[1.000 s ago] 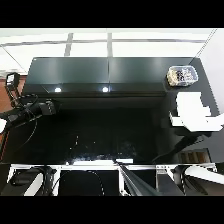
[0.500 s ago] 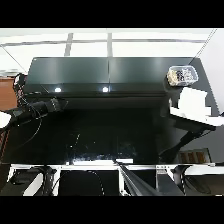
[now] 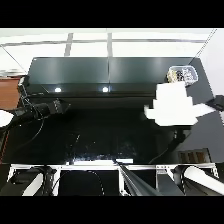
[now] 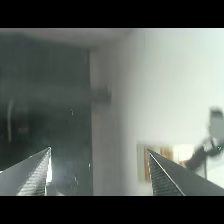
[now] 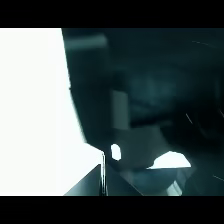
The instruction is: Fold the box and place the chain.
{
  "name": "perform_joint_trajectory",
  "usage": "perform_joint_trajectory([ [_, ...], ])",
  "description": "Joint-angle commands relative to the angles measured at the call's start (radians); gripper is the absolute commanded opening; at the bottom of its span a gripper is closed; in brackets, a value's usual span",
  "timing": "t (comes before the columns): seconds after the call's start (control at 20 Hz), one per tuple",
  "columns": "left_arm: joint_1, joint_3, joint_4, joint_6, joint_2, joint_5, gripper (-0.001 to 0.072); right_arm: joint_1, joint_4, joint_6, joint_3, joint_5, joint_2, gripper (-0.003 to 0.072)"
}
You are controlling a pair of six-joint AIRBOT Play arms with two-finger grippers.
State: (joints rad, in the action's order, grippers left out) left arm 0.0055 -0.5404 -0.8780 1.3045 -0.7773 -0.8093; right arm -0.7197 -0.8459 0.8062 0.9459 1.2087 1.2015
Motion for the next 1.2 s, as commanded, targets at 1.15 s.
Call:
perform_joint_trajectory([
  [1.15, -0.243, -0.579, 0.359, -0.685, -1.009, -0.695, 0.0596, 0.984, 0.479, 0.050, -0.563, -0.682, -0.278, 0.0020],
])
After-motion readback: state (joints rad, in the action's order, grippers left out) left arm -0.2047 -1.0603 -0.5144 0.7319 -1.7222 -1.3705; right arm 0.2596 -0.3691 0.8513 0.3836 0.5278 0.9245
